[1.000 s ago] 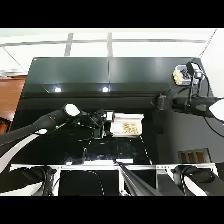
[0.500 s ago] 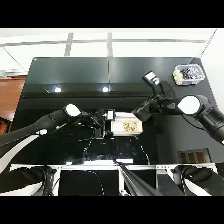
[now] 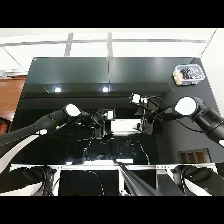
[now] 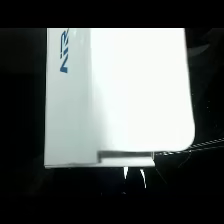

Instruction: Fold the box and place the chain.

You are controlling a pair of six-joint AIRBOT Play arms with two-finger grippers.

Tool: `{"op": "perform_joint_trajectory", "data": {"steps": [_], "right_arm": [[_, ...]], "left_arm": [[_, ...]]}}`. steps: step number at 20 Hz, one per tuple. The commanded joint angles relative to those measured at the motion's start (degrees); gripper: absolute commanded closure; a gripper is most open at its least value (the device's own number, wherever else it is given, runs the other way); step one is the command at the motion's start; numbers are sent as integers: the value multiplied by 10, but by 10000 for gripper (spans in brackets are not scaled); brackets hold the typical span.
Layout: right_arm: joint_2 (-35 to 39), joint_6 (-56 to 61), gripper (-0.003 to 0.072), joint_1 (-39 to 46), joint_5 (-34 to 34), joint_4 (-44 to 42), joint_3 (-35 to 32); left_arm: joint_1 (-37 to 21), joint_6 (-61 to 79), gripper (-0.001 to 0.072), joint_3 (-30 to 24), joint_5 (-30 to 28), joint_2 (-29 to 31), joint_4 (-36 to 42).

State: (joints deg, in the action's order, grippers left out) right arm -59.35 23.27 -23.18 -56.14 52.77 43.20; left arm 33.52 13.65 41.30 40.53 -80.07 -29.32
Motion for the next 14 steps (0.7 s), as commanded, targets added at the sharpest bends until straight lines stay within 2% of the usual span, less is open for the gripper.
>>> {"op": "perform_joint_trajectory", "data": {"steps": [1, 5, 7, 8, 10, 14], "right_arm": [[0, -64, -17, 0, 8, -19, -20], [-1, -66, -16, 0, 22, -20, -24], [-3, -66, 173, 0, 22, -20, -24], [-3, -66, 242, 0, 21, -23, -25], [-3, -66, 501, 0, 19, -22, -26], [-5, -66, 503, 0, 12, -22, -26]], "left_arm": [[0, 0, 223, 0, 2, 0, 0], [0, 0, 223, 0, 2, 0, -1], [0, 1, 223, 0, 2, 0, 0], [0, 0, 223, 0, 2, 0, 0], [0, 0, 223, 0, 2, 0, 0], [0, 0, 223, 0, 2, 0, 0]]}}
